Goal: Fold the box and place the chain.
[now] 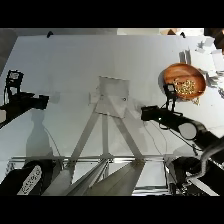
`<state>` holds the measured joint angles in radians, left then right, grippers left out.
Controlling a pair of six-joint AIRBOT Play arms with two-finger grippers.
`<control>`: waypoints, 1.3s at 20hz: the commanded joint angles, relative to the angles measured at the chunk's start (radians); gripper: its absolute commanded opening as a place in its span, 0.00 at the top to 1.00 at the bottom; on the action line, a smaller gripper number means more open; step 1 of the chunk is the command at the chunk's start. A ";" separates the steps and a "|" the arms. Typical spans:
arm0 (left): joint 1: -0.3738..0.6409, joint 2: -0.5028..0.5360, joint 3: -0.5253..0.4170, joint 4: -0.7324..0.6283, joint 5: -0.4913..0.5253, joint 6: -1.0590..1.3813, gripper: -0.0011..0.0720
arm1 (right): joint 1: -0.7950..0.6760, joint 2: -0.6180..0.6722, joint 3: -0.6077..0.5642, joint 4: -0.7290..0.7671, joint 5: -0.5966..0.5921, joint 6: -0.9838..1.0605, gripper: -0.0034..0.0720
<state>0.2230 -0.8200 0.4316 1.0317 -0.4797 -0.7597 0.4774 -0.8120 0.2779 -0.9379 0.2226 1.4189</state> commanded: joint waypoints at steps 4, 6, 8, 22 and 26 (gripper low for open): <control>0.000 0.001 0.000 0.000 0.000 0.000 0.04 | 0.055 -0.017 -0.077 -0.001 -0.246 0.038 0.95; 0.000 0.001 0.000 0.000 0.000 0.000 0.04 | 0.048 -0.017 -0.077 -0.012 -0.230 0.027 0.95; 0.000 0.001 0.000 0.000 0.000 0.000 0.04 | 0.017 -0.017 -0.074 -0.029 -0.141 0.008 0.95; 0.000 0.001 0.000 0.000 0.000 0.000 0.04 | -0.068 0.149 -0.005 -0.253 0.166 -0.033 0.95; 0.000 0.001 0.000 0.000 0.000 0.000 0.04 | -0.068 0.089 -0.005 -0.293 0.190 -0.033 0.95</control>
<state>0.2230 -0.8200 0.4316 1.0321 -0.4797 -0.7593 0.4095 -0.6933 0.2714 -1.2041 0.3916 1.3899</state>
